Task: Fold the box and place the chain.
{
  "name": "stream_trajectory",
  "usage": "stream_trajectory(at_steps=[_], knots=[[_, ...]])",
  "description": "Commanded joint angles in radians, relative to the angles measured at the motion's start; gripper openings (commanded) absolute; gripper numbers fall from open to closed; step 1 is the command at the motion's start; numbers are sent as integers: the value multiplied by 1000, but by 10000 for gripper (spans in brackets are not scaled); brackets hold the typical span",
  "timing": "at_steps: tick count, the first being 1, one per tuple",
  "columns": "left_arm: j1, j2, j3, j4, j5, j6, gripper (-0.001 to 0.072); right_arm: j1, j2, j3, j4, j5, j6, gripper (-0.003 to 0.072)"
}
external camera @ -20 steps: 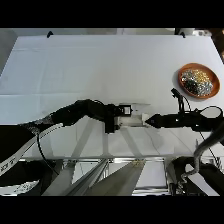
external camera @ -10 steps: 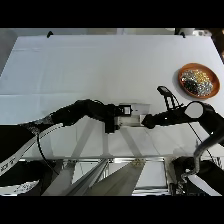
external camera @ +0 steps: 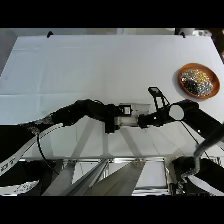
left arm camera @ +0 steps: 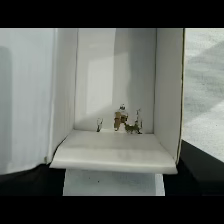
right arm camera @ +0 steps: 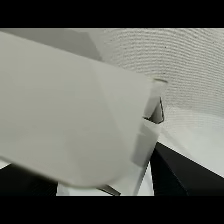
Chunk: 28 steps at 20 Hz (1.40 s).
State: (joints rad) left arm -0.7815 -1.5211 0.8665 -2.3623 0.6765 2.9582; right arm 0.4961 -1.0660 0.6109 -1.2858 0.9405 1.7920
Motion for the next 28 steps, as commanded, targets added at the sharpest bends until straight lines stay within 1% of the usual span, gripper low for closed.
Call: stream_trajectory(at_steps=[1, 5, 9, 10, 11, 15, 17, 18, 20, 22, 23, 24, 25, 28], knots=[[1, 1, 1, 0, 0, 0, 73, 70, -48, 21, -67, -11, 132, 536], [1, 1, 1, 0, 0, 0, 73, 117, -86, 51, -140, -10, 231, 534], [1, 1, 1, 0, 0, 0, 73, 142, -142, 85, -176, -6, 276, 504], [1, 1, 1, 0, 0, 0, 73, 147, -148, 87, -181, -7, 277, 452], [1, 1, 1, 0, 0, 0, 73, 149, -149, 88, -184, -4, 277, 418], [1, 1, 1, 0, 0, 0, 73, 149, -148, 91, -216, 46, 277, 231], [1, 1, 1, 0, 0, 0, 73, 149, -148, 91, -219, 63, 277, 183], [1, 1, 1, 0, 0, 0, 73, 149, -148, 91, -218, 66, 277, 104], [1, 1, 1, 0, 0, 0, 73, 149, -149, 91, -217, 66, 281, 31], [1, 1, 1, 0, 0, 0, 73, 149, -148, 91, -210, 76, 300, 36], [1, 1, 1, 0, 0, 0, 73, 149, -149, 91, -210, 80, 311, 68], [1, 1, 1, 0, 0, 0, 73, 149, -149, 91, -210, 84, 325, 150], [1, 1, 1, 0, 0, 0, 73, 149, -149, 91, -211, 89, 331, 167], [1, 1, 1, 0, 0, 0, 73, 149, -153, 91, -223, 89, 385, 171]])
